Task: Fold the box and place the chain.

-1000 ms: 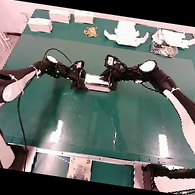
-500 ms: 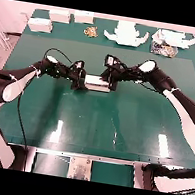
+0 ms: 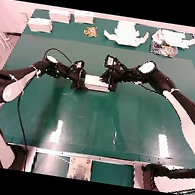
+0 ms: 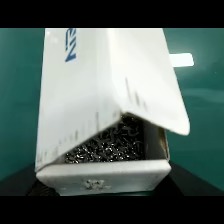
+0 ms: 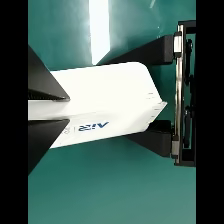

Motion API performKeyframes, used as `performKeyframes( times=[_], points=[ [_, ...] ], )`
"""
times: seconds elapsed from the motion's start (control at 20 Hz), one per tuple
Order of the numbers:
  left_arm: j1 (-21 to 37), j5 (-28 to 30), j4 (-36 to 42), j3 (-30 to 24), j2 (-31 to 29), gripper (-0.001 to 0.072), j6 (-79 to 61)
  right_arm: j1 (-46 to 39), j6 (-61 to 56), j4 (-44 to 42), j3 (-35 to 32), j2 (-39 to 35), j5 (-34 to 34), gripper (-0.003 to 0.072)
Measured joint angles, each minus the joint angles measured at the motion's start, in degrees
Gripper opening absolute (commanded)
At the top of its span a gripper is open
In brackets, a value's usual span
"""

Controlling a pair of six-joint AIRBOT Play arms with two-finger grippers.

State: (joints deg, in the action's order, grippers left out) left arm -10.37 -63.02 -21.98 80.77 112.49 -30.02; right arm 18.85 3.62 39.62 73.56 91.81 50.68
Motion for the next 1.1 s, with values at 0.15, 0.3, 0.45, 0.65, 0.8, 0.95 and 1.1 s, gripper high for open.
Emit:
performKeyframes(
  times=[0.15,0.3,0.45,0.65,0.8,0.95,1.1],
  points=[
    [0.00,0.00,-0.02,0.00,0.00,0.0623,0.00,0.00,-0.24,0.04,-0.44,0.00,0.15,0.0135],
    [0.00,0.00,-0.02,0.00,0.00,0.0623,0.00,0.00,-0.28,0.04,-0.59,0.00,0.02,0.0121],
    [0.02,0.02,-0.02,0.00,0.00,0.0623,0.00,0.02,-0.31,0.00,-0.66,0.00,-0.61,0.0121],
    [0.02,0.07,0.00,0.00,0.00,0.0622,0.02,0.02,-0.31,-0.04,-0.66,0.00,-1.66,0.0122],
    [0.02,0.07,0.00,0.00,0.00,0.0623,0.02,0.02,-0.28,-0.07,-0.72,0.00,-2.14,0.0121],
    [0.02,0.07,0.02,0.02,0.00,0.0623,0.02,0.04,-0.24,-0.09,-1.36,0.00,-2.45,0.0121],
    [0.02,0.02,0.02,0.02,0.00,0.0623,0.00,0.04,-0.17,-0.26,-2.01,0.00,-2.62,0.0122]
  ],
)
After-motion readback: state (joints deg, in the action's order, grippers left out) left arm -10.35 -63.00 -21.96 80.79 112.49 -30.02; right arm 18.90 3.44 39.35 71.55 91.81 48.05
